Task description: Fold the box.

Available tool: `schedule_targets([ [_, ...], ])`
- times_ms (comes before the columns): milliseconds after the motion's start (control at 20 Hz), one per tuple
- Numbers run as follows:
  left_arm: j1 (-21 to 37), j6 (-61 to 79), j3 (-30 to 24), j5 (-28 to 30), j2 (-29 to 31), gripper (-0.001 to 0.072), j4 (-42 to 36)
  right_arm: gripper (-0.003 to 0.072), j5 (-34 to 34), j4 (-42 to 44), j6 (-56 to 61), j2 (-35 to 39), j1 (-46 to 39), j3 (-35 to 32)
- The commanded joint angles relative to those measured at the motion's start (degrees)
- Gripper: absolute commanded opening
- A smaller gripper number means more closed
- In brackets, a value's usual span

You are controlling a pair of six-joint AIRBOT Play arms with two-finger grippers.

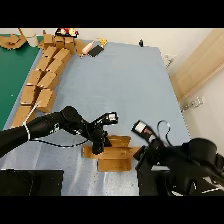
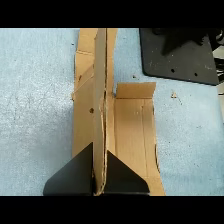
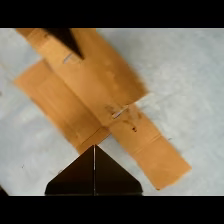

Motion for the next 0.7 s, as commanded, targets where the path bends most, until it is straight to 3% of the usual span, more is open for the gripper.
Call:
schedule_targets([
  [0,0.0,0.0,0.0,0.0,0.0,0.0013,0.0,0.0003,5.0,-6.6,6.2,-0.1,15.5,-2.5],
  [150,0.0,0.0,0.0,0.1,0.0,0.0013,0.0,0.0006,8.2,-19.3,10.3,-2.8,26.1,-7.7],
  [200,0.0,0.0,0.0,0.1,0.0,0.0013,0.0,0.0127,8.2,-22.0,10.4,-4.1,27.6,-8.2],
  [250,0.0,0.0,0.0,0.1,0.0,0.0013,0.0,0.0413,8.7,-23.4,10.4,-5.5,28.1,-8.2],
  [300,0.0,0.0,0.0,0.1,0.0,0.0013,0.0,0.0466,9.6,-24.2,10.3,-6.7,28.1,-8.2],
  [650,0.0,0.0,0.0,0.0,0.0,0.0012,0.0,0.0466,15.4,-23.1,10.3,-15.4,28.1,-8.2],
])
